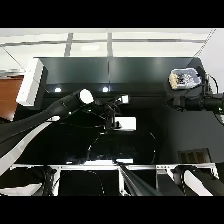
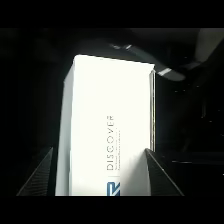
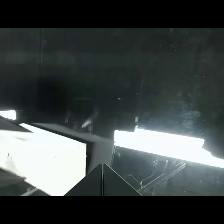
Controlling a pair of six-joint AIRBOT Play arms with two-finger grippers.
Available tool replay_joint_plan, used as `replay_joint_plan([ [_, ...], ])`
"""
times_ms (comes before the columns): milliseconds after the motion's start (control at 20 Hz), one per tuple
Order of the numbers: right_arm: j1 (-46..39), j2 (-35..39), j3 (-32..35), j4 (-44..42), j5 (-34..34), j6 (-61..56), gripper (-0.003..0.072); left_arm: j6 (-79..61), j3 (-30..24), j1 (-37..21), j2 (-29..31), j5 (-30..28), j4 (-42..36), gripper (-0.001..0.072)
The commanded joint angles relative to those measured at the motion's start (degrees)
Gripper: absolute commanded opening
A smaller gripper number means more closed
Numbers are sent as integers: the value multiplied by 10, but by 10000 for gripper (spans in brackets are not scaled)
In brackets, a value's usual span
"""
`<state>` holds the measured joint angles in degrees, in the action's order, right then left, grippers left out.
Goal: Fold the box and place the chain.
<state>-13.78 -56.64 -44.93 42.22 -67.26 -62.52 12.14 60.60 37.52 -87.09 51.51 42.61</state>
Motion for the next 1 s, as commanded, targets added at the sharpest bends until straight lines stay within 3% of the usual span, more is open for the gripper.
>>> replay_joint_plan([
  [0, 0, 0, 0, 1, 4, 0, 21, -1, 0, 3, -1, 0, 4, 705],
  [550, 0, 0, 0, 1, 5, 0, 21, 4, 26, 3, -1, 47, 5, 705],
  [950, 0, 0, 0, 1, 5, 0, 21, 3, 26, 3, -1, 46, 10, 707],
])
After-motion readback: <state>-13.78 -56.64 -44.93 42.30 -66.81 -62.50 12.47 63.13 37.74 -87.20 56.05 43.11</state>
